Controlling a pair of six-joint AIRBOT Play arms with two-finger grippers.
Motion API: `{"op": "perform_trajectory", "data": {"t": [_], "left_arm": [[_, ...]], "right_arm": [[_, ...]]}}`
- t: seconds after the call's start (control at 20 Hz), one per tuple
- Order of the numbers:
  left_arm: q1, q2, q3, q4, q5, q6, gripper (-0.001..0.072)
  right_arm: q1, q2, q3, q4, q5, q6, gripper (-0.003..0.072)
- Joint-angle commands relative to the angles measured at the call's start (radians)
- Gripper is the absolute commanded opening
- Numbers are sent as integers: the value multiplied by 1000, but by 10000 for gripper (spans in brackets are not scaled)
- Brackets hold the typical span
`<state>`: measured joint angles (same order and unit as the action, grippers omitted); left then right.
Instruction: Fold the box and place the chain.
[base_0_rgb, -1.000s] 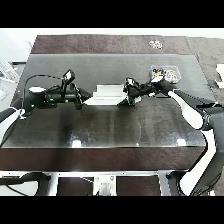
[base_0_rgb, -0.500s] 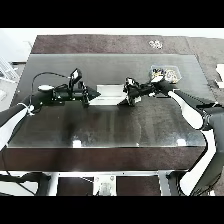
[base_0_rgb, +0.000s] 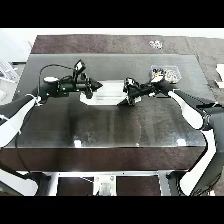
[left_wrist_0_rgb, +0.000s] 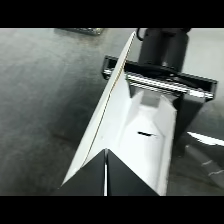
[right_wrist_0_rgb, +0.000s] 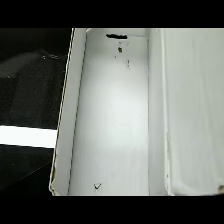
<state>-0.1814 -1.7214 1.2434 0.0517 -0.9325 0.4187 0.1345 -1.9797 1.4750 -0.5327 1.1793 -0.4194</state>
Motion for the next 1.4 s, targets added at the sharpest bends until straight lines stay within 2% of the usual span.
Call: {"op": "perform_trajectory", "data": {"t": [0.0, 0.4, 0.9, 1.35], "left_arm": [[0, -44, 66, 4, 43, -2, 18], [0, -108, 92, 20, 86, -10, 19], [0, -149, 92, 89, 80, -55, 18], [0, -151, 106, 102, 81, -51, 19]], "right_arm": [[0, -1, 0, 0, 0, 0, 587], [0, -1, 0, 0, 0, 0, 587], [0, -1, 0, 0, 0, 0, 587], [0, -1, 0, 0, 0, 0, 587]]}}
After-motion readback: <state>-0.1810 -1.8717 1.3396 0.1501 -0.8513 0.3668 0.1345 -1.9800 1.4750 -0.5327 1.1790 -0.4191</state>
